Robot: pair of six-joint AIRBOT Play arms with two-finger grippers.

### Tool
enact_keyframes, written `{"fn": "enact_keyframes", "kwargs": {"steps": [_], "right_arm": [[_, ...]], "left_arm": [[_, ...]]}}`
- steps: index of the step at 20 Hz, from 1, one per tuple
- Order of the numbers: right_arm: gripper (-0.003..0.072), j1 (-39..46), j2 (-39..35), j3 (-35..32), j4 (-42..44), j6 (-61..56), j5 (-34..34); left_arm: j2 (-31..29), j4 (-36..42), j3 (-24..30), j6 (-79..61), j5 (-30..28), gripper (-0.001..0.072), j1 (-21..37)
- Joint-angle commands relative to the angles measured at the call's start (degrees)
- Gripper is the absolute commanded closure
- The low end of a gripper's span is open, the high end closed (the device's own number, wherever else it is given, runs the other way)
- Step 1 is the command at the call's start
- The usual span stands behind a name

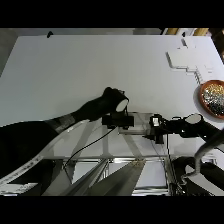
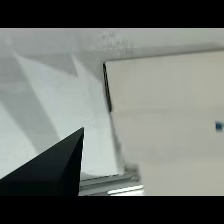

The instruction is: Fold the box and place the chain.

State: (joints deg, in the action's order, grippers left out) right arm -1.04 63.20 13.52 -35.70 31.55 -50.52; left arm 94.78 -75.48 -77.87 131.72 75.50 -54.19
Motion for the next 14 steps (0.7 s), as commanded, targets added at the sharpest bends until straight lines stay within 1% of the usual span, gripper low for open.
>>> {"fn": "enact_keyframes", "kwargs": {"steps": [1, 4, 6, 7, 8, 10, 11, 12, 13, 14], "right_arm": [[0.0346, 0.0, 0.0, 0.0, 0.0, 0.0, 0.0], [0.0346, 0.0, 0.0, 0.0, 0.0, 0.0, 0.0], [0.0346, 0.0, 0.0, 0.0, 0.0, 0.0, 0.0], [0.0346, 0.0, 0.0, 0.0, 0.0, 0.0, 0.0], [0.0346, 0.0, 0.0, 0.0, 0.0, 0.0, 0.0], [0.0346, 0.0, 0.0, 0.0, 0.0, 0.0, 0.0], [0.0346, 0.0, 0.0, 0.0, 0.0, 0.0, 0.0], [0.0346, 0.0, 0.0, 0.0, 0.0, 0.0, 0.0], [0.0346, 0.0, 0.0, 0.0, 0.0, 0.0, 0.0], [0.0346, 0.0, 0.0, 0.0, 0.0, 0.0, 0.0]], "left_arm": [[-5.2, 0.9, 0.0, -12.9, 3.5, 0.0294, 3.9], [-11.9, 1.0, 0.8, -25.6, 4.5, 0.0295, 8.1], [-16.7, 1.2, 3.6, -34.7, 3.1, 0.0294, 11.2], [-19.5, 1.4, 6.4, -41.7, 0.5, 0.0294, 13.0], [-22.3, 2.4, 10.3, -51.6, -4.2, 0.0294, 15.1], [-26.6, 8.6, 19.2, -79.4, -11.3, 0.0293, 19.3], [-27.8, 14.1, 24.1, -95.7, -14.5, 0.0269, 21.7], [-27.8, 20.7, 28.6, -110.8, -17.4, 0.016, 23.7], [-27.3, 26.9, 32.5, -123.4, -20.4, 0.0088, 25.1], [-26.3, 33.2, 36.3, -136.0, -23.4, 0.0032, 25.9]]}}
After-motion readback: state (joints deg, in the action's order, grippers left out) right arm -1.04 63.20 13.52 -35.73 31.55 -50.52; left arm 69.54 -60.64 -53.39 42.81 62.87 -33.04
